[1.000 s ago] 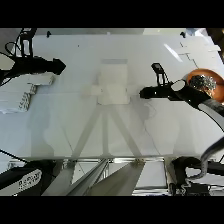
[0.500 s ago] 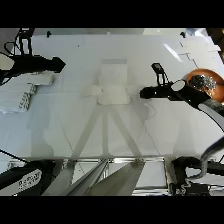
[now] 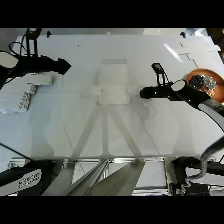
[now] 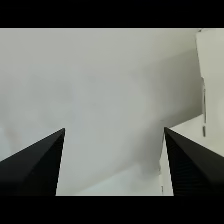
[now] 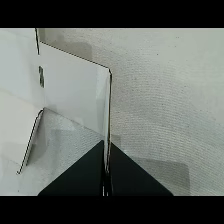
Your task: Fold the box and place the chain.
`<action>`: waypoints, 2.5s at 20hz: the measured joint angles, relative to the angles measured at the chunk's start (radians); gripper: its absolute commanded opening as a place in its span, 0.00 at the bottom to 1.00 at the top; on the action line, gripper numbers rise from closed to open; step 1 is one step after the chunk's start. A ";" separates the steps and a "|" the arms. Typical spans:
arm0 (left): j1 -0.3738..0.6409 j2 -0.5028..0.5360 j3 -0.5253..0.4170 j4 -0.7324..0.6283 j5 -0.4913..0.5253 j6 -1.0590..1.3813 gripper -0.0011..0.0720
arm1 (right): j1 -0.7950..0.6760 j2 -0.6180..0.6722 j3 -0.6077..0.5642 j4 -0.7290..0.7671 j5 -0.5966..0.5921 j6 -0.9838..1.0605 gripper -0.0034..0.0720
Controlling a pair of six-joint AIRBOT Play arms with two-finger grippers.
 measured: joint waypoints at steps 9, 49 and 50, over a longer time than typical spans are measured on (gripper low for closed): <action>-0.018 -0.389 0.393 -0.194 -0.395 0.119 0.97 | 0.000 0.000 0.000 0.000 0.000 0.000 0.07; -0.220 -0.673 0.626 -0.293 -0.517 0.451 0.03 | 0.000 0.000 0.000 0.000 -0.002 0.000 0.07; -0.220 -0.673 0.626 -0.293 -0.519 0.452 0.03 | 0.000 0.000 0.000 0.000 -0.001 0.000 0.07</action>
